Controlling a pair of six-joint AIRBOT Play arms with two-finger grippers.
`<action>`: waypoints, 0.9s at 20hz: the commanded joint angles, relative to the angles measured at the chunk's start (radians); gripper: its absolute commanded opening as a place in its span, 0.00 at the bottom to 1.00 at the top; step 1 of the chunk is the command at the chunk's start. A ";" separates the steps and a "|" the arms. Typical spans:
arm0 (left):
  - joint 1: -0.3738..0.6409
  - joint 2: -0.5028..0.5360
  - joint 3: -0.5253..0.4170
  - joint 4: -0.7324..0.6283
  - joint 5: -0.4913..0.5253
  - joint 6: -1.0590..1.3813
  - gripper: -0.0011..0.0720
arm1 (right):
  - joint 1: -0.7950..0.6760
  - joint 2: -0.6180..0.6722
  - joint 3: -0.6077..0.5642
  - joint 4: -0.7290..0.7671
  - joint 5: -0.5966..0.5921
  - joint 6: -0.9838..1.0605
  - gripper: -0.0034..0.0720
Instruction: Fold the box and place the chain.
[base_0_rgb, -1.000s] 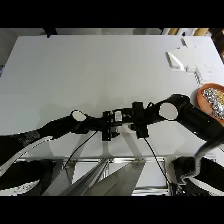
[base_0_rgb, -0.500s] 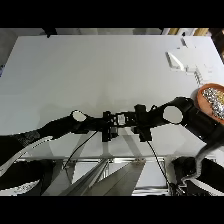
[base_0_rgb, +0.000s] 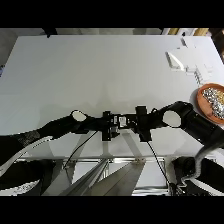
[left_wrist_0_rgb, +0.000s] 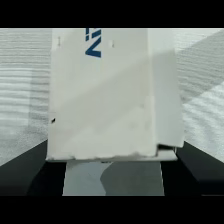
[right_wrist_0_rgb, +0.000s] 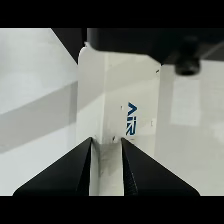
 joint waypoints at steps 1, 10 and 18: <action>-0.001 0.001 0.000 0.001 -0.002 0.002 0.44 | 0.001 0.000 -0.004 -0.023 -0.030 0.025 0.24; -0.001 0.001 0.000 0.001 -0.002 0.002 0.44 | 0.001 0.026 -0.004 -0.023 -0.040 0.028 0.19; -0.001 0.001 0.000 0.001 -0.002 0.002 0.44 | 0.001 0.021 -0.043 0.006 -0.050 0.027 0.20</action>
